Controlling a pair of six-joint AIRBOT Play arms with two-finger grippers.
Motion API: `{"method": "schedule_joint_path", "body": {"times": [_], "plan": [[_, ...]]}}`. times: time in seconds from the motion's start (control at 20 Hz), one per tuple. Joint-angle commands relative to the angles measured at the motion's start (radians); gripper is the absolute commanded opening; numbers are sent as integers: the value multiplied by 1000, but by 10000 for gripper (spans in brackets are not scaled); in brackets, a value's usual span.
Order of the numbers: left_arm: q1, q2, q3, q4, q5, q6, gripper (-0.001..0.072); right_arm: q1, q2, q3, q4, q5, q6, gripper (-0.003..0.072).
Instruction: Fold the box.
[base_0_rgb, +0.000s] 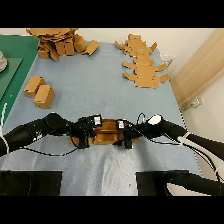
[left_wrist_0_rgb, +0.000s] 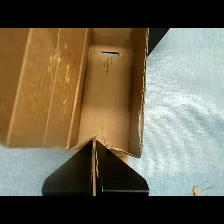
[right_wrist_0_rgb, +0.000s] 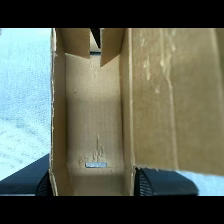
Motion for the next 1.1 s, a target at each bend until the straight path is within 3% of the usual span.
{"method": "schedule_joint_path", "body": {"times": [0.0, 0.1, 0.45, 0.5, 0.55, 0.6, 0.85, 0.9, 1.0, 1.05], "plan": [[0, -1, 1, -2, 0, 0, 56, 0, 0, 0, -4, 0, 0, 460], [0, -1, 1, -3, 0, 0, 392, 0, 0, 0, -9, 0, 0, 461], [0, -3, 1, -2, -17, -2, 394, 0, -1, 0, -14, 0, 0, 460], [0, -3, 1, -2, -17, 0, 440, 0, -1, 0, -14, 0, 0, 460], [0, -3, 1, -3, -15, -2, 636, 0, -1, 0, -14, 0, 0, 460], [0, -3, 1, -6, -14, -3, 662, 0, -1, 0, -14, 0, 0, 461], [0, -3, 1, -5, -10, -3, 657, 0, -1, 0, -14, 0, 0, 461], [0, -2, 1, -5, -7, -3, 635, 0, -1, 0, -14, 0, 0, 460], [4, 0, 1, 29, -8, -2, 17, 0, -1, 0, -14, 0, 0, 461], [6, 3, 1, 51, -4, -13, 15, 0, -1, 0, -14, 0, 0, 460]]}}
